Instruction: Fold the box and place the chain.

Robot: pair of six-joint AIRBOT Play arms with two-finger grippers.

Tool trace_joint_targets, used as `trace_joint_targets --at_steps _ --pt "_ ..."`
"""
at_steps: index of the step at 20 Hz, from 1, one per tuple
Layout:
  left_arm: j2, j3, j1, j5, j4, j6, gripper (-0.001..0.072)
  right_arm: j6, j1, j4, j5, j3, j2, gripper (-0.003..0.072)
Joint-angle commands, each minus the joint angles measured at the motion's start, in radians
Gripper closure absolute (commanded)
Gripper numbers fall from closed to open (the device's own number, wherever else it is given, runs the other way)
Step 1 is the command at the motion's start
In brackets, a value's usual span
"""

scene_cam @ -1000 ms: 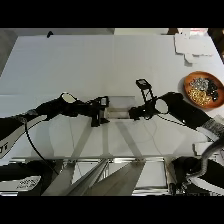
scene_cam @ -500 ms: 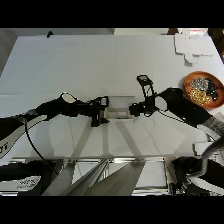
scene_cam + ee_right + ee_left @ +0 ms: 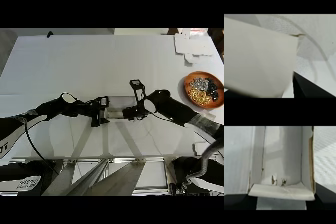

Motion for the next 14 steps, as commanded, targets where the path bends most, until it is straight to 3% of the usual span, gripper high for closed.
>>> trace_joint_targets --at_steps 1,4,14 --pt "0.001 0.000 0.000 0.000 0.000 0.000 0.0425 0.142 0.030 -0.085 0.067 0.013 -0.055 0.0298" --pt "0.001 0.000 0.000 0.000 0.000 0.000 0.0425 0.290 0.032 -0.174 0.094 0.042 -0.066 0.0297" --pt "0.001 0.000 0.000 0.000 0.000 0.000 0.0425 0.344 0.032 -0.174 -0.002 0.063 -0.070 0.0313"
